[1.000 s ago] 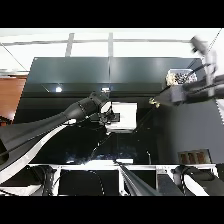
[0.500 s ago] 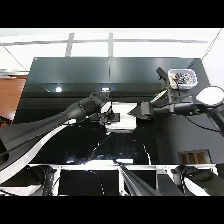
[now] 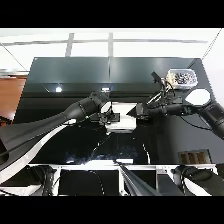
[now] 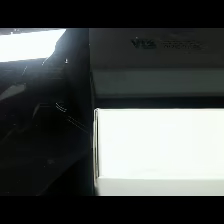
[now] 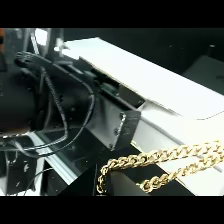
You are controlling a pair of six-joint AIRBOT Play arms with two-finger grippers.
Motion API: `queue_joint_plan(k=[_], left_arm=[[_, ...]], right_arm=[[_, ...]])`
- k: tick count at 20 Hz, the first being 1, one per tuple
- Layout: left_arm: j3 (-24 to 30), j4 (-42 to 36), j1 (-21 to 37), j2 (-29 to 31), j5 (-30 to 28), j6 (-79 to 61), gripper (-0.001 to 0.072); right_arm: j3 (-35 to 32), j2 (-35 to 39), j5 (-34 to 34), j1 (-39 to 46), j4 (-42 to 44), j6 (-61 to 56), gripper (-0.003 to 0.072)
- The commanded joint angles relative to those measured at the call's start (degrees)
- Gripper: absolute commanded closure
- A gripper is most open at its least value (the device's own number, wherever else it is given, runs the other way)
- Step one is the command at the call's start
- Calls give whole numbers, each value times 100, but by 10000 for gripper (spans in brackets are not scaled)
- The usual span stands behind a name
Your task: Fold the box and place the chain.
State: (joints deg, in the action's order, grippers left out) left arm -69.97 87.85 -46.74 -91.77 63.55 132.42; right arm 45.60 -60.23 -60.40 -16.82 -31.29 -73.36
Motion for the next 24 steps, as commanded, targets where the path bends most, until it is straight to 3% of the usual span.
queue_joint_plan(k=[1, 12, 13, 14, 20, 22, 24], left_arm=[[-2, 0, 2, 0, 0, -2, 677], [-2, 0, 2, 0, 0, -2, 677], [-2, 0, 2, 0, 0, -2, 677], [-2, 0, 2, 0, 0, -2, 678], [-2, 0, 2, 0, -4, -2, 677], [-2, 0, 2, 0, -4, -2, 677], [-2, -2, 0, 0, -4, -2, 678]], right_arm=[[-4, -79, 111, -11, -79, -20, 664], [-4, -483, 321, -151, -223, -15, 660], [-2, -481, 323, -149, -225, -15, 582], [-2, -481, 317, -107, -245, -35, 398], [-2, -127, -636, 1097, -713, -33, 380], [-2, 13, -481, 1794, -1187, -33, 380], [-33, 7, 236, 2323, -2238, -306, 380]])
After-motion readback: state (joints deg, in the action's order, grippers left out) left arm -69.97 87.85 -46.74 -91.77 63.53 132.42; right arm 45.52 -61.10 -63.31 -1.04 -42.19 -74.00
